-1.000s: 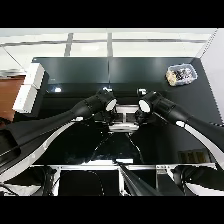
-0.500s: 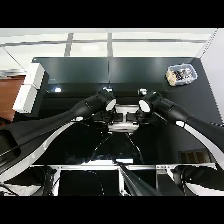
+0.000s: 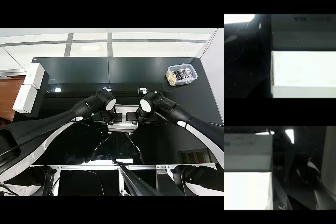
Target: Fold the box and place the chain.
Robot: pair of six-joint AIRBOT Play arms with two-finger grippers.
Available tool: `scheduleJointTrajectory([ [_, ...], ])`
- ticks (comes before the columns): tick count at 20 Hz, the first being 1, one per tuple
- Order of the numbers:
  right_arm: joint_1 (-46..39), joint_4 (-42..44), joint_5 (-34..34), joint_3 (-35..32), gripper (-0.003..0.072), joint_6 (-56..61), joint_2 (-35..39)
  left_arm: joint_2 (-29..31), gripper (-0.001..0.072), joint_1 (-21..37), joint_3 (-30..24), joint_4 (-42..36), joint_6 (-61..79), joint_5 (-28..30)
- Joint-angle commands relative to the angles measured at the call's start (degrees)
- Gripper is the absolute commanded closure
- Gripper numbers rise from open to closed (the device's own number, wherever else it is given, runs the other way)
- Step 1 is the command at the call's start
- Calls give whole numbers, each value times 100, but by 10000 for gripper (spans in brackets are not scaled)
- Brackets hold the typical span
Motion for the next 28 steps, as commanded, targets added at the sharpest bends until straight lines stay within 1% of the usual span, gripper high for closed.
scheduleJointTrajectory([
  [1,-2,11,168,35,360,-566,424,2,682,4,4,-20,13,26],
  [3,-2,-17,396,44,361,-1008,953,2,682,4,4,-17,13,26],
  [5,-4,-498,789,44,360,-1152,1572,2,682,4,4,-17,13,28],
  [6,-4,-1058,1021,44,360,-1152,1867,2,682,4,4,-17,13,26],
  [8,-26,-2846,1460,37,361,-1156,2232,2,682,4,4,-17,13,26],
  [9,-131,-3657,1526,35,361,-1176,2275,2,682,4,4,-20,13,26],
  [10,-382,-4260,1335,24,361,-1172,2275,2,682,4,4,-20,13,26],
  [11,-730,-4481,837,-28,361,-1165,2275,2,682,4,4,-20,13,26],
  [12,-1207,-4424,68,-111,360,-1051,2267,2,682,4,4,-20,13,26],
  [13,-1727,-4258,-905,-258,351,-621,2262,2,682,4,4,-20,13,26],
  [14,-2221,-3912,-1781,-417,148,-214,2232,2,682,4,4,-17,13,26],
  [15,-2708,-3248,-2485,-494,53,-199,2111,2,682,7,4,-15,13,26],
  [16,-3158,-2476,-2990,-468,52,-332,1860,2,682,4,4,-17,13,28],
  [17,-3482,-1945,-3296,-367,52,-505,1563,2,682,4,4,-20,13,26],
  [18,-3762,-1622,-3309,-81,55,-557,1154,2,682,4,4,-20,13,26],
  [19,-3978,-1440,-2983,389,62,-577,660,2,682,4,4,-17,13,24],
  [21,-4258,-1200,-1919,1593,62,-798,-420,2,682,4,4,-17,11,85],
  [22,-4369,-1093,-1272,2343,62,-890,-1040,2,682,4,4,-20,13,103],
  [24,-4509,-981,-249,3801,62,-938,-2153,2,682,4,4,-17,13,101],
  [25,-4546,-892,-11,4343,62,-953,-2568,2,682,7,4,-17,11,101],
  [26,-4583,-756,55,4754,62,-1067,-2894,2,682,7,4,-17,13,98],
  [28,-4614,-739,52,5335,63,-1104,-3370,2,682,4,4,-22,13,96],
])
